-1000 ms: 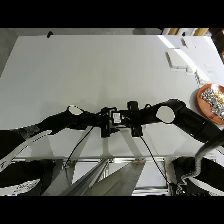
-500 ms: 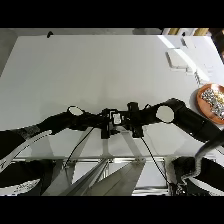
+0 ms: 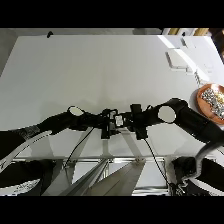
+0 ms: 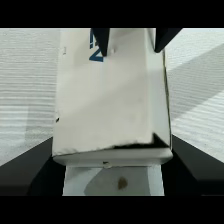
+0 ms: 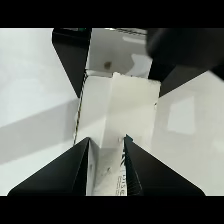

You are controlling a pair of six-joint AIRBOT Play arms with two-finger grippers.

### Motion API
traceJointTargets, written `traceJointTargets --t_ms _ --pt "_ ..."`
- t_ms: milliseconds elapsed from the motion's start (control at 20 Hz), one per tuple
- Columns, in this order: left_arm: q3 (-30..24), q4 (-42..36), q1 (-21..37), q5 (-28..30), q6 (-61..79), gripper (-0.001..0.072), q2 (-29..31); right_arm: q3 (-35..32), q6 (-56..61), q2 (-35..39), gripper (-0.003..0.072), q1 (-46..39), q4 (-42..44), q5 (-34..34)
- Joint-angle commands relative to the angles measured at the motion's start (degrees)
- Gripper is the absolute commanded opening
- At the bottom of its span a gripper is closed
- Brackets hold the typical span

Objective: Fold the box and place the chain.

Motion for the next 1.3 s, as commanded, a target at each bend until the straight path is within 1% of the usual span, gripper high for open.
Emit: traceJointTargets --t_ms 0,50,250,400,450,550,600,650,750,850,900,950,1000,1150,1250 --pt "0.0 -0.1 0.1 0.3 -0.1 0.0205 0.0 0.0 4.7 0.0 0.018 0.1 -5.1 0.7" --pt "0.0 -0.1 0.1 0.3 -0.1 0.0205 0.0 0.0 5.3 0.0 0.0156 0.1 -5.6 0.8" --pt "0.0 -0.1 0.1 0.3 -0.2 0.0205 0.0 0.0 6.1 0.0 0.0151 0.1 -5.2 -0.3" --pt "0.0 -0.1 0.1 0.3 -0.1 0.0205 0.0 0.0 6.1 0.0 0.0161 0.1 -4.0 0.4" --pt "0.0 -0.1 0.1 0.3 -0.1 0.0205 0.0 0.0 6.1 0.0 0.0171 0.1 -3.2 1.1" --pt "0.0 -0.1 0.1 0.3 -0.1 0.0205 0.0 0.0 6.1 0.0 0.0245 0.1 -2.0 2.4" --pt "0.0 -0.1 0.1 0.3 -0.1 0.0205 0.0 0.0 6.1 0.1 0.0261 0.1 -0.8 3.0" --pt "0.0 -0.1 0.1 0.3 -0.1 0.0205 0.0 0.0 6.1 0.4 0.0304 0.1 0.7 3.6" --pt "0.0 -0.1 0.1 0.3 -0.1 0.0205 0.0 0.0 6.1 1.1 0.0305 0.1 2.6 4.2" --pt "0.0 -0.1 0.1 0.3 -0.1 0.0205 0.0 0.0 6.1 2.0 0.0291 0.1 1.9 3.8" --pt "0.0 -0.1 0.1 0.3 -0.1 0.0205 0.0 0.0 6.3 2.3 0.0236 0.1 0.9 3.7" --pt "0.0 -0.1 0.1 0.3 -0.1 0.0205 0.0 0.0 6.3 2.3 0.0116 0.0 -0.4 3.6" --pt "0.0 -0.1 0.1 0.3 -0.1 0.0205 0.0 0.0 6.3 2.2 0.0037 -0.9 -0.6 3.7" --pt "0.0 -0.1 0.1 0.3 -0.1 0.0205 0.0 0.0 8.0 2.2 0.0038 -4.0 -0.3 4.5" --pt "0.0 -0.1 0.1 0.3 -0.1 0.0205 0.0 0.0 8.0 2.1 0.0038 -4.3 -0.3 6.0"
